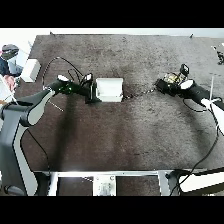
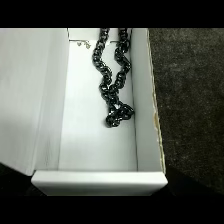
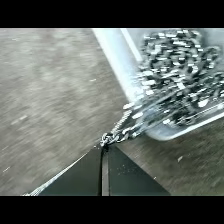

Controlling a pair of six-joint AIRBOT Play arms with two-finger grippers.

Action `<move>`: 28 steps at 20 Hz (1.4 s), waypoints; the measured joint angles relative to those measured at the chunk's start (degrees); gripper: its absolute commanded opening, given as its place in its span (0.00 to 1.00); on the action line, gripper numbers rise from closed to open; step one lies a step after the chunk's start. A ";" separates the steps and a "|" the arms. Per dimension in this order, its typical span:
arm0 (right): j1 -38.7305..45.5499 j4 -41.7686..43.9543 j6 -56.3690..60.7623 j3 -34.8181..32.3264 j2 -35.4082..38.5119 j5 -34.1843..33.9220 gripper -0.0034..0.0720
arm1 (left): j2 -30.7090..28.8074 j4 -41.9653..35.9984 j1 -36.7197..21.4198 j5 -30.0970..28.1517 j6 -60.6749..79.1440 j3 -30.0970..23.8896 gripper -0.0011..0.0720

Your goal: Fold the box and place the chain.

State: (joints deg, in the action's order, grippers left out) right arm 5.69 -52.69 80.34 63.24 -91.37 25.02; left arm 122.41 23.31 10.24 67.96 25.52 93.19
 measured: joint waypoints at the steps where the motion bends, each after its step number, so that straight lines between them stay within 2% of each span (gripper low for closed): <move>1: -0.13 0.00 -0.33 0.00 1.51 1.70 0.06 | 0.00 -0.02 0.00 0.00 0.00 0.00 0.66; 6: -5.18 4.04 -4.00 0.02 13.51 7.93 0.06 | 0.00 -0.02 0.00 0.00 0.00 0.00 0.66; 9: -11.63 7.78 -6.99 0.04 20.74 6.75 0.06 | 0.00 0.00 0.00 -0.02 0.00 0.00 0.66; 12: -17.86 9.38 -8.28 0.33 24.68 3.37 0.06 | 0.00 0.00 0.00 -0.02 0.00 -0.02 0.66; 18: -26.47 10.36 -9.05 1.14 25.97 -2.21 0.06 | 0.00 -0.02 0.00 0.00 0.00 -0.02 0.66; 28: -34.05 14.34 -9.25 1.84 21.38 -6.60 0.06 | 0.00 0.00 0.02 0.00 0.00 0.00 0.66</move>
State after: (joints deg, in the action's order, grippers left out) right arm -28.36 -38.35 71.09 65.08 -70.00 18.41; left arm 122.41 23.31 10.26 67.96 25.52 93.19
